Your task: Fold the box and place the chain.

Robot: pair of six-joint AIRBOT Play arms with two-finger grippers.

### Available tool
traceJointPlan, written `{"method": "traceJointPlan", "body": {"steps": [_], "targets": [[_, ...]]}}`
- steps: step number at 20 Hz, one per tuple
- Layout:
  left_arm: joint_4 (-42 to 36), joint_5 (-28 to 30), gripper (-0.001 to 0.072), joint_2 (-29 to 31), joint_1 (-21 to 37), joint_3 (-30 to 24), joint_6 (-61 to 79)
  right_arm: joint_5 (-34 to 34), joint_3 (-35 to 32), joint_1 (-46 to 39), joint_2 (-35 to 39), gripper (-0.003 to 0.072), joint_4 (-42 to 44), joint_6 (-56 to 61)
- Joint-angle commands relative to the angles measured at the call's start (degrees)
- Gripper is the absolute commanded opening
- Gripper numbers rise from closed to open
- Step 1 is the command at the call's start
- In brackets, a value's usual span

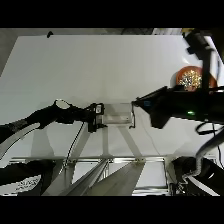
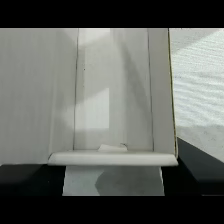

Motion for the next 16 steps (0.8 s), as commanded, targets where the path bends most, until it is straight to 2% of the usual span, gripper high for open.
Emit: {"method": "traceJointPlan", "body": {"steps": [1,11,16], "targets": [[0.0,0.0,0.0311,0.0,0.0,0.0,0.0,-4.6,-0.7,6.2,-6.2,0.0016,-1.9,0.3],[0.0,0.0,0.0311,0.0,0.0,0.0,0.0,-5.2,-2.7,7.2,-20.3,0.0016,-7.1,0.2],[0.0,0.0,0.0311,0.0,0.0,0.0,0.0,-6.4,-5.9,7.2,-22.2,0.0016,-7.5,0.2]]}}
